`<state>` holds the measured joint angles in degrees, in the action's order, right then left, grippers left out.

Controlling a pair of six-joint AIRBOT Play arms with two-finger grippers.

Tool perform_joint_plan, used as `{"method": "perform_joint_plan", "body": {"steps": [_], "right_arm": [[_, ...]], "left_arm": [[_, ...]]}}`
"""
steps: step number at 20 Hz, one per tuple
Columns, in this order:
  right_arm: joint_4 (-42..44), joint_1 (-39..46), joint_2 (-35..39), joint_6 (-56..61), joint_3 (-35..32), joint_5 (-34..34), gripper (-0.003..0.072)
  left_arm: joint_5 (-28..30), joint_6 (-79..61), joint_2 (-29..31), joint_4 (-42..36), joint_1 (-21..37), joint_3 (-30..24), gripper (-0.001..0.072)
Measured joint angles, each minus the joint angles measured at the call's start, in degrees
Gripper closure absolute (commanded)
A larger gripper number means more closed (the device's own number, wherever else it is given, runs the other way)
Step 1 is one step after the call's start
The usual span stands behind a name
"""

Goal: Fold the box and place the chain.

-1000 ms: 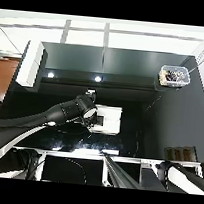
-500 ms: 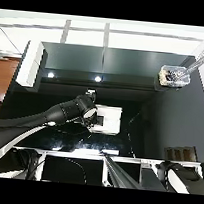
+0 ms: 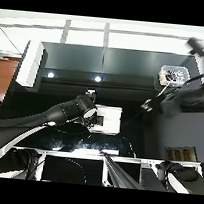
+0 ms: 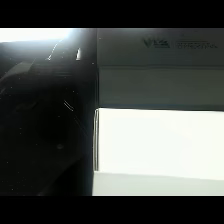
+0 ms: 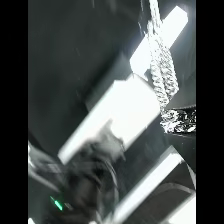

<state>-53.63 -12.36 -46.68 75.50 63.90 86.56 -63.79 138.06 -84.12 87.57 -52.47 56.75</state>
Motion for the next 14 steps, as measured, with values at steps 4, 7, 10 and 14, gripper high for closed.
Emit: {"method": "perform_joint_plan", "body": {"steps": [4, 7, 10, 14], "right_arm": [[4.63, -5.46, -0.98, -1.25, -8.59, -5.44, 0.0651], [6.08, -9.68, -3.02, -1.64, -11.8, -9.18, 0.0651], [6.69, -12.9, -5.95, -1.84, -13.03, -13.27, 0.065], [6.95, -16.02, -10.34, -1.92, -13.57, -16.81, 0.0649]], "left_arm": [[0.02, 0.0, 0.0, 0.0, 0.0, 0.0, 0.0677], [0.04, 0.0, 0.0, 0.0, -0.02, 0.0, 0.0677], [0.09, 0.0, 0.0, 0.0, 0.0, 0.0, 0.0677], [0.11, 0.0, 0.0, 0.0, 0.0, 0.0, 0.0676]]}}
